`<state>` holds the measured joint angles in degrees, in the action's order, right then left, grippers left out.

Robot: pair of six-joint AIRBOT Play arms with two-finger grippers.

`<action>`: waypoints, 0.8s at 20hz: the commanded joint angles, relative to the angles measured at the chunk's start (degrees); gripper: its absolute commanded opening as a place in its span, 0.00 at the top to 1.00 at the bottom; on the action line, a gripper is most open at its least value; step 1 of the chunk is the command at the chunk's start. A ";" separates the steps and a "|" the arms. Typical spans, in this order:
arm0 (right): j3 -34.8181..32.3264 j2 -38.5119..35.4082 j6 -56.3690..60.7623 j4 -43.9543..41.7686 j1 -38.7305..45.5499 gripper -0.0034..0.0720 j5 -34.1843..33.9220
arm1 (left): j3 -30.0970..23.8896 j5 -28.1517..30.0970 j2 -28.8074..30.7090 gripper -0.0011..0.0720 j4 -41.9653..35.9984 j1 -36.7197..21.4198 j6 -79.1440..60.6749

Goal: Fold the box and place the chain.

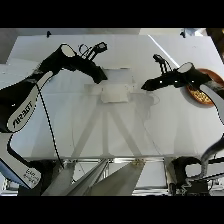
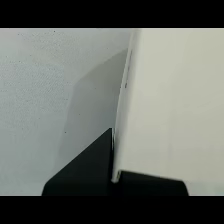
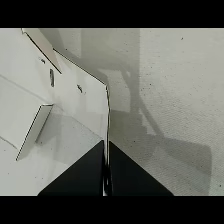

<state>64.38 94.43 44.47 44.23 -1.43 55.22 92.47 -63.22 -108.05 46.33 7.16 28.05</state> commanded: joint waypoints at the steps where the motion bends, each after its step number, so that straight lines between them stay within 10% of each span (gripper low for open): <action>1: -0.02 0.04 0.02 0.00 -0.04 0.94 0.02 | 0.04 -0.02 -0.02 0.97 0.02 -0.02 -1.31; 7: -0.02 0.04 0.04 0.00 -0.04 0.93 0.00 | 0.04 -0.04 -0.02 0.97 0.02 0.04 -2.62; 11: 0.00 -0.17 0.11 0.11 -0.04 0.22 0.42 | 0.04 -0.07 0.09 0.97 0.00 0.04 -2.58; 16: 0.02 -4.31 0.15 6.45 -0.02 0.22 0.94 | 0.04 -5.18 2.10 0.98 0.00 -0.39 -4.72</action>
<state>64.34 92.23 44.51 46.68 -1.43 56.21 92.49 -64.73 -107.04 46.39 7.05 25.12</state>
